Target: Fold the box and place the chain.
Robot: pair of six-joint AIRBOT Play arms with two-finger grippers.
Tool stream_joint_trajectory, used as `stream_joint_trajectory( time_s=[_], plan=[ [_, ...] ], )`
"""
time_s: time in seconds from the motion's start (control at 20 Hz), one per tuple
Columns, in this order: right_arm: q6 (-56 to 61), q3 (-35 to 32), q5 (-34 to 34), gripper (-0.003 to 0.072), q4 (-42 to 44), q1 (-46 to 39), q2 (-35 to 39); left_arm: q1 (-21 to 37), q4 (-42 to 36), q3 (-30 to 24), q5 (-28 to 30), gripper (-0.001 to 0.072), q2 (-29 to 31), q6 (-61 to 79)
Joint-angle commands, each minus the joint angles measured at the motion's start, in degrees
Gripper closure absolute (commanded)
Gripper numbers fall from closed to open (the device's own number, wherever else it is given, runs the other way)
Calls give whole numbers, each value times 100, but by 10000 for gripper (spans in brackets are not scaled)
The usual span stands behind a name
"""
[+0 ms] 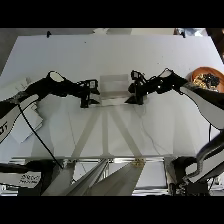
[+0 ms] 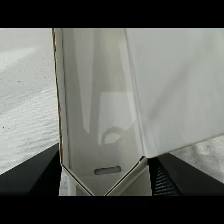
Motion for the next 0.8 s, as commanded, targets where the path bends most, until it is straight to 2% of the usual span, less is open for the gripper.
stream_joint_trajectory(
  time_s=[0.0, 0.1, 0.45, 0.75],
  plan=[
    [7, 4, 2, 228, 4, 2, -4, -2, 44, -2, -15, 397, -4, 7],
    [7, 4, 0, 228, 4, 2, -4, -4, 42, -2, -2, 438, -4, 17],
    [7, 4, 2, 228, 4, 2, -4, -4, -376, -2, -2, 438, -31, 284],
    [7, 4, 2, 228, 4, 2, -4, -109, -396, -2, -15, 438, -42, 284]
  ],
)
